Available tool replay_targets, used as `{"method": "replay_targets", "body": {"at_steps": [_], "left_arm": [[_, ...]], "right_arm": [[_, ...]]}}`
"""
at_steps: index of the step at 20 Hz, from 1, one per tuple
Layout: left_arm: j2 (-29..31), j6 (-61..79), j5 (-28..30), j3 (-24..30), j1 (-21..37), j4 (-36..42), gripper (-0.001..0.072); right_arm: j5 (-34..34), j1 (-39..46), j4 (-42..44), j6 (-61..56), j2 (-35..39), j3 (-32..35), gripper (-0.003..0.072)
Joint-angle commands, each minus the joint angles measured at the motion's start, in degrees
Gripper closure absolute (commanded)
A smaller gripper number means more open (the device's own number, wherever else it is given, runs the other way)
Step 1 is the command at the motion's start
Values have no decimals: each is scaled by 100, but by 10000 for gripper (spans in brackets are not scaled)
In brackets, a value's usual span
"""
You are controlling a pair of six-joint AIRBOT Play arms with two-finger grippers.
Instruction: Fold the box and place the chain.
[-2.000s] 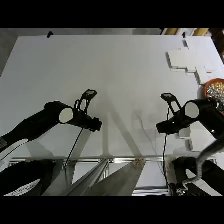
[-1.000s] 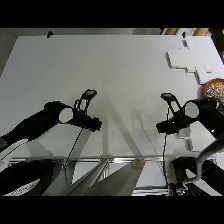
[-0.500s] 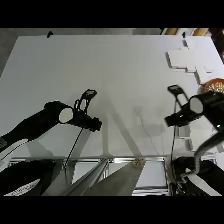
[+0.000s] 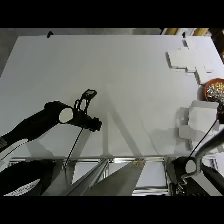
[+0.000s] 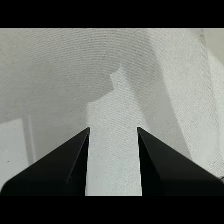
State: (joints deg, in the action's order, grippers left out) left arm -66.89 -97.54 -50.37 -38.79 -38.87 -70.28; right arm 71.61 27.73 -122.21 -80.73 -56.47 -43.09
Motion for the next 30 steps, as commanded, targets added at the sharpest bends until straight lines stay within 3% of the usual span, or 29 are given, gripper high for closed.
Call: {"method": "replay_targets", "body": {"at_steps": [1,6,11,15,16,18,19,23,27,30], "left_arm": [[-4,2,0,2,-4,0,394],[-4,2,0,2,-4,0,394],[-4,2,0,2,-4,0,394],[-4,2,0,2,-4,0,394],[-4,2,0,2,-4,0,394],[-4,2,0,2,-4,0,394],[-4,0,0,2,-4,11,394],[-4,2,0,2,-4,15,394],[-4,2,0,2,-4,15,394],[-4,2,0,2,-4,17,394]], "right_arm": [[-501,997,168,560,-295,-15,123],[-809,1478,188,907,-796,-15,117],[-1193,1812,647,1198,-1235,-15,184],[-1366,1829,752,1215,-1508,-15,323],[-1193,1871,680,1123,-1633,-15,385],[-942,1923,654,994,-1672,-15,616],[-887,1849,702,1005,-1530,-15,666],[-614,1121,1270,1027,-549,-15,667],[-11,170,3604,1434,479,31,667],[466,-837,4428,1390,1078,343,667]]}}
